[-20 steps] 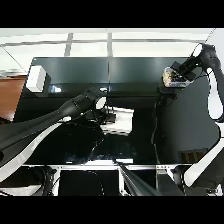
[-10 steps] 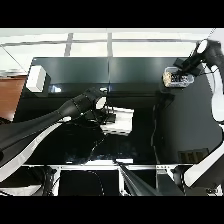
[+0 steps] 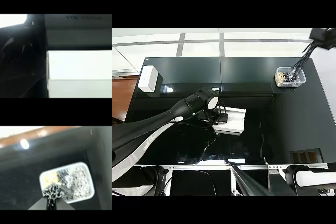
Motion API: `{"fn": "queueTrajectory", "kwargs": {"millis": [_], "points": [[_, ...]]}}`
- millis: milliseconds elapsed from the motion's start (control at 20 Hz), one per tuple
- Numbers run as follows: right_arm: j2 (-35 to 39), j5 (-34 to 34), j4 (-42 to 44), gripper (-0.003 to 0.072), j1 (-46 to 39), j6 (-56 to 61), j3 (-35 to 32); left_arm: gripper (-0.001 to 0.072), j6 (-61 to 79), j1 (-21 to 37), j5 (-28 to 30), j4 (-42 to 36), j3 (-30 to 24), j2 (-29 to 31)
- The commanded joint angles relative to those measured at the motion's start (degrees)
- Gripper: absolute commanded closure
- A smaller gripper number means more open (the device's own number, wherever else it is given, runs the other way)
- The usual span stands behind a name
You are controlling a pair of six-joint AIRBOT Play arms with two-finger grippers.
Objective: Fold the box and place the chain.
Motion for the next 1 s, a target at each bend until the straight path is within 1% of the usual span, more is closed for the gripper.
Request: {"fn": "queueTrajectory", "kwargs": {"millis": [0, 200, 250, 350, 500, 600, 750, 850, 950], "points": [[8.4, 0.1, 5.7, 0.0677, 0.1, -3.6, 0.0, 0.0684, 0.0, 0.0, 0.1, 0.0, 0.0, 0.0], [16.1, 1.9, 13.1, 0.0677, 0.1, -5.6, 0.0, 0.0684, 0.0, 0.0, 0.1, 0.0, 0.0, 0.0], [18.0, 3.5, 15.1, 0.0677, 0.1, -5.6, 0.0, 0.0684, 0.0, 0.0, 0.1, 0.0, 0.0, 0.0], [21.4, 7.5, 19.5, 0.0677, 0.2, -5.6, 0.0, 0.0684, 0.0, 0.0, 0.1, 0.0, 0.0, 0.0], [25.7, 15.5, 23.3, 0.0676, 2.6, -5.6, -0.2, 0.0684, 0.0, 0.0, 0.1, 0.0, 0.0, 0.0], [28.1, 19.9, 25.8, 0.0676, 6.1, -5.7, -1.0, 0.0684, 0.0, 0.0, 0.1, 0.0, 0.0, 0.0], [29.0, 28.1, 28.7, 0.0675, 13.5, -5.6, -1.0, 0.0684, 0.0, 0.0, 0.1, 0.0, 0.0, 0.0], [28.9, 29.6, 28.7, 0.0676, 18.3, -4.5, -1.6, 0.0684, 0.0, 0.0, 0.1, 0.0, 0.0, 0.0], [28.9, 28.2, 30.4, 0.0676, 22.0, -3.8, -3.1, 0.0684, 0.0, 0.0, 0.1, 0.0, 0.0, 0.0]]}}
